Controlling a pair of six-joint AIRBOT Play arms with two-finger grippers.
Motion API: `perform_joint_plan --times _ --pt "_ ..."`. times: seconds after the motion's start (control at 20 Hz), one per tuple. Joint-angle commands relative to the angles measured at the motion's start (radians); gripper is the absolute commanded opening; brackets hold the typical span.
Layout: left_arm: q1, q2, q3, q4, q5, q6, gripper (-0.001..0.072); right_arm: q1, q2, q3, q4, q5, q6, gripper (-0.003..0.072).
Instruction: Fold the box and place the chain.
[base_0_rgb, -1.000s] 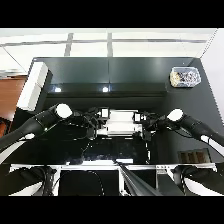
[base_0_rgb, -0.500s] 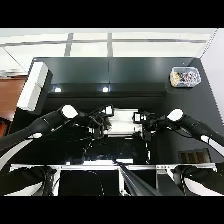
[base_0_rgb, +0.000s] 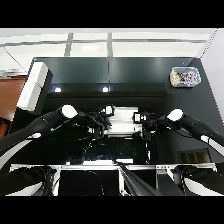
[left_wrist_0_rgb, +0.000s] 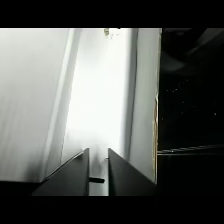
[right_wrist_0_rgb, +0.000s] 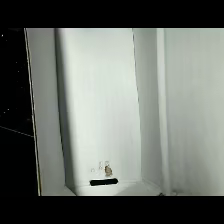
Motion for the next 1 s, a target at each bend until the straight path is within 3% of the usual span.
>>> perform_joint_plan --times 0.0,0.2,0.35,0.45,0.5,0.65,0.75,0.95 --pt "0.027 0.075 0.03 0.157 -0.104 -0.185 0.0025 0.001 -0.001 0.0 0.0 0.0 0.001 0.0175" --pt "0.147 0.247 0.045 0.492 -0.211 -0.632 0.0026 0.001 -0.001 0.0 0.0 0.0 0.001 0.0175" --pt "0.308 0.261 0.023 0.594 -0.266 -1.09 0.0027 0.001 -0.001 0.0 0.0 0.0 0.001 0.0175" --pt "0.435 0.216 -0.035 0.521 -0.3 -1.324 0.0027 0.001 -0.001 0.0 0.0 0.0 0.001 0.0175" --pt "0.493 0.182 -0.071 0.41 -0.313 -1.34 0.0027 0.001 -0.001 0.0 0.0 0.0 0.001 0.0175" --pt "0.585 0.058 -0.159 0.035 -0.326 -1.164 0.0024 0.001 -0.001 0.0 0.0 0.0 0.001 0.0175" --pt "0.557 -0.026 -0.154 -0.035 -0.32 -1.116 0.0024 0.001 -0.001 0.0 0.0 0.0 0.001 0.0175" --pt "0.419 -0.111 -0.115 -0.038 -0.261 -1.115 0.0024 0.001 -0.001 0.0 0.0 0.0 0.001 0.0175"
